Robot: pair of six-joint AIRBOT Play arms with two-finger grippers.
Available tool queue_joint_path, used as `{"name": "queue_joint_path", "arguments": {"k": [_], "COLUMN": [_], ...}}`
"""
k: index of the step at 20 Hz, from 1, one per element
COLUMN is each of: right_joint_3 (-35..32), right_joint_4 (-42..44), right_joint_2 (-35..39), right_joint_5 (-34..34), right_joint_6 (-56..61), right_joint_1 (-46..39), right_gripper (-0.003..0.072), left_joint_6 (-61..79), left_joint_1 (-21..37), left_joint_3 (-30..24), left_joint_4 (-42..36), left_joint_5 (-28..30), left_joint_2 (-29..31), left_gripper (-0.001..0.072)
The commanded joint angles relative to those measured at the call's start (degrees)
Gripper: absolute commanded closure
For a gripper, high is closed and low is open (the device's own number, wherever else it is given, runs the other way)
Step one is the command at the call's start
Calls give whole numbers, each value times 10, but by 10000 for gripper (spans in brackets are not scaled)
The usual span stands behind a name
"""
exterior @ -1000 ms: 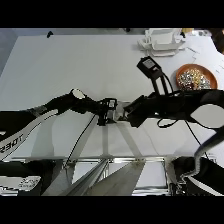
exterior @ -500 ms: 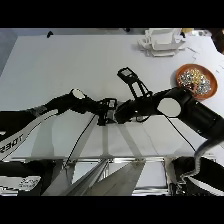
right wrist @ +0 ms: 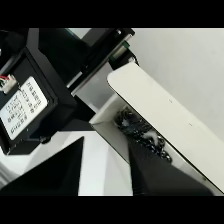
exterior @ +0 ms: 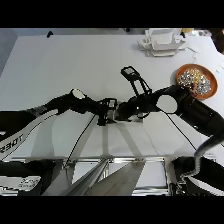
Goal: Fold the box and place the chain.
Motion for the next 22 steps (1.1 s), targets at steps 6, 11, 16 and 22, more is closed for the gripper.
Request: {"name": "queue_joint_path", "arguments": {"k": [6, 11, 16, 22], "right_joint_3": [0, 0, 0, 0], "right_joint_4": [-52, -126, -130, -135], "right_joint_2": [123, 92, -25, -139], "right_joint_5": [7, 29, 61, 64], "right_joint_6": [-10, -6, -13, -12], "right_joint_1": [-100, -252, -316, -316], "right_gripper": [411, 494, 364, 358], "left_joint_6": [0, 0, 0, 0], "left_joint_1": [0, 0, 0, 0], "left_joint_3": [0, 0, 0, 0], "left_joint_4": [0, 0, 0, 0], "left_joint_5": [0, 0, 0, 0], "left_joint_2": [0, 0, 0, 0], "left_gripper": [501, 501, 501, 501]}}
